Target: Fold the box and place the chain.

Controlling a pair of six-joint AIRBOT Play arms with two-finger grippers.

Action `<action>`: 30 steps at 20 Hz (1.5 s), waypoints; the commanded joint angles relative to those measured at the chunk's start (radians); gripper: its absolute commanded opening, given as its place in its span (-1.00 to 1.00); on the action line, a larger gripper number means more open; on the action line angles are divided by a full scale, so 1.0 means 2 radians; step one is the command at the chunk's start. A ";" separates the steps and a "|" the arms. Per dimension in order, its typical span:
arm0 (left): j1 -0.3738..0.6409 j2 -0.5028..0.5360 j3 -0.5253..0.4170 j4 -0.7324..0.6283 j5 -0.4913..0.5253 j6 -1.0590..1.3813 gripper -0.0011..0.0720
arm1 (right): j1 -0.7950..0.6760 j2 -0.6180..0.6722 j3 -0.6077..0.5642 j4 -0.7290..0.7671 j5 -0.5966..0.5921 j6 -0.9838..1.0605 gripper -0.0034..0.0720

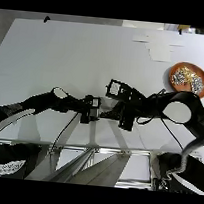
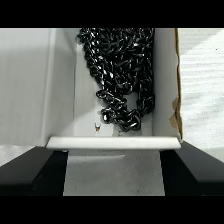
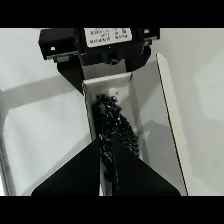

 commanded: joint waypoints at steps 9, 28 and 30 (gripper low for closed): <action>0.000 0.000 0.000 0.000 0.000 0.000 -0.60 | -0.133 -0.049 0.068 -0.049 0.078 0.021 -0.40; 0.000 0.000 0.000 0.000 0.000 0.000 -0.60 | -0.213 -0.260 0.061 -0.246 0.072 0.426 -0.08; 0.000 0.000 0.000 0.000 0.000 0.000 -0.60 | -0.213 -0.270 0.061 -0.247 0.070 0.427 -0.08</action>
